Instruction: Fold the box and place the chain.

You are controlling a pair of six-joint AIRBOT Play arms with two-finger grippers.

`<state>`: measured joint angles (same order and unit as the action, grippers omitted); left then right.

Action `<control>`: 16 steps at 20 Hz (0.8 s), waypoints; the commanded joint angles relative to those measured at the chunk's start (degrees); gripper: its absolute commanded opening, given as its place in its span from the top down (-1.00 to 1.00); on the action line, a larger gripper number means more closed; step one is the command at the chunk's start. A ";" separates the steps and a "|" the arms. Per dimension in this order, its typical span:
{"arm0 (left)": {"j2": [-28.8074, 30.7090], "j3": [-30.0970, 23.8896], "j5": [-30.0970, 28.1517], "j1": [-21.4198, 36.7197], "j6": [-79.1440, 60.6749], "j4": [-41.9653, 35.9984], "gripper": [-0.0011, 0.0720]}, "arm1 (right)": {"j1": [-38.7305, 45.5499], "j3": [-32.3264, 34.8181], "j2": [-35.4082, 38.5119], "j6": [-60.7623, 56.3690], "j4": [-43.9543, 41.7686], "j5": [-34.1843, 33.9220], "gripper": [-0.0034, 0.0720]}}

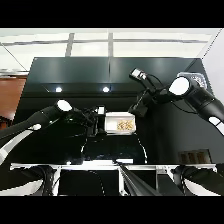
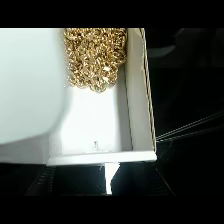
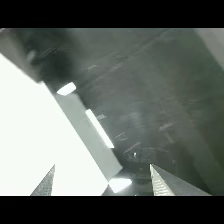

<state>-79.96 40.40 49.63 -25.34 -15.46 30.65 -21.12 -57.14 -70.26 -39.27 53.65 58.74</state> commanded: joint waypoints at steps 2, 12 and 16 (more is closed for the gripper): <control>0.02 0.07 0.13 -0.02 -0.02 -0.02 -0.10 | -0.07 5.03 1.14 9.73 -5.81 3.96 -0.89; 0.02 0.07 0.44 -0.02 -0.02 -0.02 -0.10 | -1.84 10.27 1.11 25.38 -12.22 1.90 -0.89; 0.02 0.07 0.42 -0.02 -0.02 -0.02 -0.10 | -2.34 10.27 1.11 25.33 -11.39 -2.19 -0.81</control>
